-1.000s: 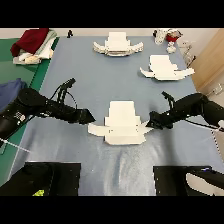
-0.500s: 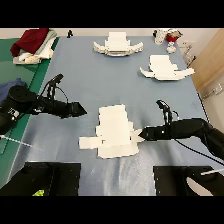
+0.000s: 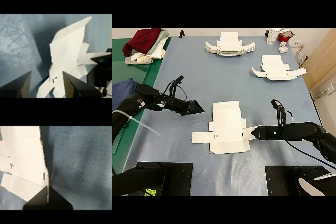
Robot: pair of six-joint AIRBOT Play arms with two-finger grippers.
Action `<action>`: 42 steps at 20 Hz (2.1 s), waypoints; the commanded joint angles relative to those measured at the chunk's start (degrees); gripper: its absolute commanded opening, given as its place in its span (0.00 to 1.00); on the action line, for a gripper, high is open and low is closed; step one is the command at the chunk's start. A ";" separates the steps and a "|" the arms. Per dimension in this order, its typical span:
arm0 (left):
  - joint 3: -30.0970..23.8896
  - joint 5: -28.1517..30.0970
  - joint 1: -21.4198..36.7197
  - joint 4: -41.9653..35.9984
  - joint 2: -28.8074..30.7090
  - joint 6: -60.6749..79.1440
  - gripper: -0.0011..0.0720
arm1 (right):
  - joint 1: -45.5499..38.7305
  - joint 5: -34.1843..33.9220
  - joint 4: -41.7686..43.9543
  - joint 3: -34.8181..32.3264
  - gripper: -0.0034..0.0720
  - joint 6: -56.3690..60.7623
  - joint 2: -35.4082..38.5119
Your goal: Fold the box.
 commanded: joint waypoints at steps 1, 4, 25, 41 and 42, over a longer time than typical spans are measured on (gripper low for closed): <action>5.57 -6.54 0.00 -8.61 -12.11 8.90 0.82 | 0.09 -0.70 -0.13 -0.07 0.05 0.00 0.11; 10.58 -8.94 -1.36 -8.63 -19.74 9.57 0.82 | 0.09 -1.66 -0.13 -0.07 0.05 -0.07 0.11; 21.53 -22.23 -12.39 -7.13 -32.72 16.65 0.16 | 0.09 -1.79 -0.13 -0.07 0.05 -0.02 0.11; 21.99 -24.61 -12.48 -6.08 -32.70 22.47 0.03 | 0.02 -1.55 -3.50 0.11 0.34 0.02 0.11; 22.53 -24.59 -12.50 -6.12 -32.52 23.54 0.03 | 0.00 -1.51 -6.36 0.35 0.35 0.02 0.11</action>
